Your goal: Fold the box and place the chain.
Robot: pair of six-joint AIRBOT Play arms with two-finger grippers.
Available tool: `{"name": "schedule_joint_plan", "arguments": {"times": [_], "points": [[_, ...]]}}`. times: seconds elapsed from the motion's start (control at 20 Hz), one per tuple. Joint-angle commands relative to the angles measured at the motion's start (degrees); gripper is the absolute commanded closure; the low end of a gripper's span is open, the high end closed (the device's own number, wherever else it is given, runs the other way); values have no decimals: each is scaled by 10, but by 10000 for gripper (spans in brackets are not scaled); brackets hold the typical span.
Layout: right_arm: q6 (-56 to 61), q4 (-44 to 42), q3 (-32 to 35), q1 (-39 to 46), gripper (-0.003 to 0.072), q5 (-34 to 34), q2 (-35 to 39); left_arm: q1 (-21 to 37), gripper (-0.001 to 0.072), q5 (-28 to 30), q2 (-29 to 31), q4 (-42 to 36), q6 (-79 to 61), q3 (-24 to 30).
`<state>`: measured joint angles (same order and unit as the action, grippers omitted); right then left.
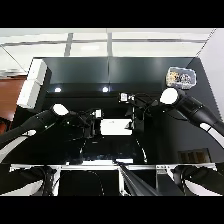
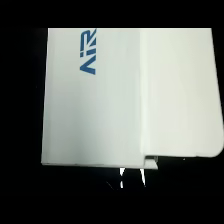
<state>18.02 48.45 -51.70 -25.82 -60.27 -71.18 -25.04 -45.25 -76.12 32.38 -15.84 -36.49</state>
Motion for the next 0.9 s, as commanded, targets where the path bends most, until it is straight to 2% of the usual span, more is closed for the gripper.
{"name": "schedule_joint_plan", "arguments": {"times": [0.0, 0.3, 0.55, 0.6, 0.65, 0.7, 0.75, 0.8, 0.85], "points": [[-9, -1, 0, -6, -34, -15, -1, 0, 311, 0, 0, 0, 0, 0], [10, 15, 0, -26, -34, 28, -1, 0, 311, 0, 0, 1, 0, 0], [12, 23, 0, -26, -34, 34, -1, 0, 311, 0, 0, 0, 0, 0], [15, 28, 0, -26, 52, 32, -1, 0, 310, 0, 0, 0, 0, 0], [22, 28, 0, -26, 255, 26, 0, 0, 310, 0, 0, 0, -1, 0], [22, 28, 0, -26, 285, 22, 0, 0, 311, 0, 0, 0, 0, 0], [22, 25, 0, -26, 400, 16, 0, 0, 311, 0, 0, 1, 0, 0], [23, 24, 0, -26, 457, 11, 0, 0, 310, 0, 0, 0, 0, 0], [28, 24, -1, -26, 457, 9, 0, 0, 311, 0, 0, 0, 0, 0]]}}
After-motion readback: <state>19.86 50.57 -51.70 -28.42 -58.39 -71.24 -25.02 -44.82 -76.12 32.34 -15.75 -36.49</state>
